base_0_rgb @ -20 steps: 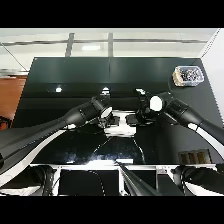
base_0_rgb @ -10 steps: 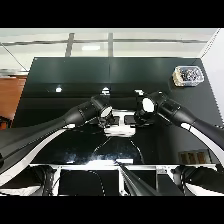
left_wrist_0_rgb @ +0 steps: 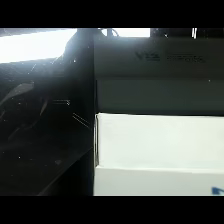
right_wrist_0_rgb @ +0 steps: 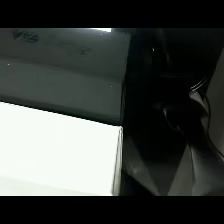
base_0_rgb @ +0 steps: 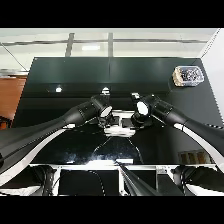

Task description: Fold the box and place the chain.

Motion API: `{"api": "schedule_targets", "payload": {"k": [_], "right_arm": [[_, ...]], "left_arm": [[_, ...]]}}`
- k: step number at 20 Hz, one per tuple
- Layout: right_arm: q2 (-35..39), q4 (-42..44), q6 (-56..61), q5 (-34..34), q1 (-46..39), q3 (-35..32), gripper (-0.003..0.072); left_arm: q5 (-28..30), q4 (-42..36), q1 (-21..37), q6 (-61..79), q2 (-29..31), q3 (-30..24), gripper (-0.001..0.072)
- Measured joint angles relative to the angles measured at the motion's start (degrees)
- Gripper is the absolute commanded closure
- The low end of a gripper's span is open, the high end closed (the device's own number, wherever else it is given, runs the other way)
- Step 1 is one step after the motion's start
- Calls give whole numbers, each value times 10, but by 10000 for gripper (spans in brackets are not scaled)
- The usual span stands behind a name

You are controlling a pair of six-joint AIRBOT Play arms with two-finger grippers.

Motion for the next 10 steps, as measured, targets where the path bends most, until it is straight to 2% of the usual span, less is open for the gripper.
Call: {"api": "schedule_targets", "payload": {"k": [5,6,7,8,9,10], "right_arm": [[-1,0,5,-6,0,0,672],[-1,0,5,-7,0,0,552],[-1,3,-1,-8,0,0,360],[-1,8,-1,-12,0,0,363],[-1,9,0,-12,0,0,426],[-1,7,0,-9,0,0,573]], "left_arm": [[-1,-1,0,-2,0,0,680],[-1,-1,0,-2,0,0,680],[-2,1,0,2,0,0,681],[-1,1,0,3,0,0,680],[-1,1,0,3,0,0,681],[-1,1,0,2,0,0,680]]}}
